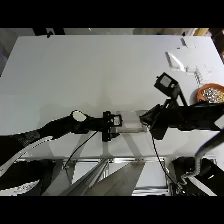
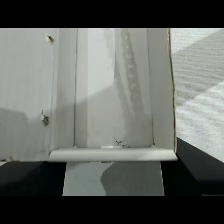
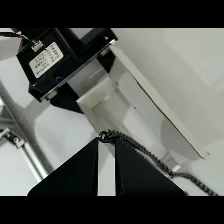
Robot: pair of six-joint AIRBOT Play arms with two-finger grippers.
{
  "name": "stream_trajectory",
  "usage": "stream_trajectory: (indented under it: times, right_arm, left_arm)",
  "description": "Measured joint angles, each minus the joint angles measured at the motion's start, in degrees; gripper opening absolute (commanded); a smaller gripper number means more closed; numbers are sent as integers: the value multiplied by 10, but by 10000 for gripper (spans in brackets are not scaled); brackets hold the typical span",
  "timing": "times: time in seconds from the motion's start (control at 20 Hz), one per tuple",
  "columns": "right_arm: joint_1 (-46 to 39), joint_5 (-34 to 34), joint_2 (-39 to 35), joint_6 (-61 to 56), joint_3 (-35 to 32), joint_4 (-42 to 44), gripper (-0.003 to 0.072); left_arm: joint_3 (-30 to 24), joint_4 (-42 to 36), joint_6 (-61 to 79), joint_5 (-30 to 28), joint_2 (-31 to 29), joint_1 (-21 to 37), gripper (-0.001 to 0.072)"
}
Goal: Fold the box and place the chain.
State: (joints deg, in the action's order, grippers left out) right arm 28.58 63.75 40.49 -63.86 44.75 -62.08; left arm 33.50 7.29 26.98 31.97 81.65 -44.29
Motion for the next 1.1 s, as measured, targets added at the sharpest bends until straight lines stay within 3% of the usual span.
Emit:
stream_trajectory:
  times: [0.75,0.8,0.9,1.1]
  right_arm:
    - [83,-91,115,-2,-49,-26,20]
    - [86,-97,120,-2,-52,-30,71]
    - [89,-107,127,-2,-56,-39,271]
    - [91,-106,115,-2,-59,-55,294]
  left_arm:
    - [0,0,0,0,0,0,314]
    - [0,0,0,0,0,0,314]
    - [0,0,0,0,0,0,314]
    - [0,0,0,0,0,0,314]
